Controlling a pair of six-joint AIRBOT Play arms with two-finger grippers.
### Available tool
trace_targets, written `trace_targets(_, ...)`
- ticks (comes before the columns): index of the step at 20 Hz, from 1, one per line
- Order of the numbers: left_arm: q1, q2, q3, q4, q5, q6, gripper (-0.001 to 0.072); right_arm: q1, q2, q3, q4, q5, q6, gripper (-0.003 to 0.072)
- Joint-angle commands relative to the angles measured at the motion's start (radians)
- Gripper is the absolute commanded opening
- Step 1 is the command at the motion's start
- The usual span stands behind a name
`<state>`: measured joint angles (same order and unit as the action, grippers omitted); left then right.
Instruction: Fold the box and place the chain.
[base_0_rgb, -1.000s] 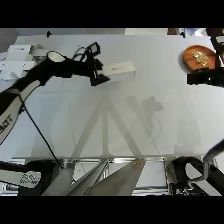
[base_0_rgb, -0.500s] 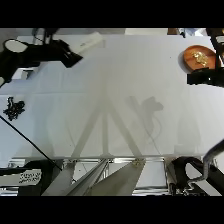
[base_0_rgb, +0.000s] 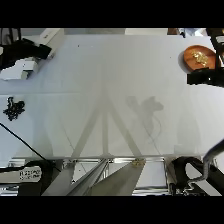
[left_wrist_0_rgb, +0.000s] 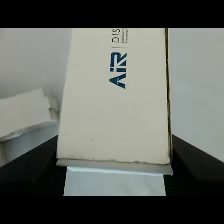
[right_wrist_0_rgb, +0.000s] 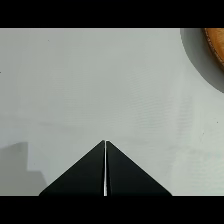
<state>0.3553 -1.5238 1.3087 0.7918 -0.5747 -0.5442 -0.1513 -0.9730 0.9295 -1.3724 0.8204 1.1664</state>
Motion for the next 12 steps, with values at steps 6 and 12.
trace_targets(6, 0.016, -0.131, -0.069, 0.081, 0.071, -0.187, 0.0395, -0.001, 0.0, 0.001, 0.0, 0.0, 0.0, 0.0013)
trace_targets(12, -0.04, -0.142, -0.167, 0.085, 0.166, -0.211, 0.0395, 0.0, 0.0, 0.001, 0.0, 0.0, 0.0, 0.0013)
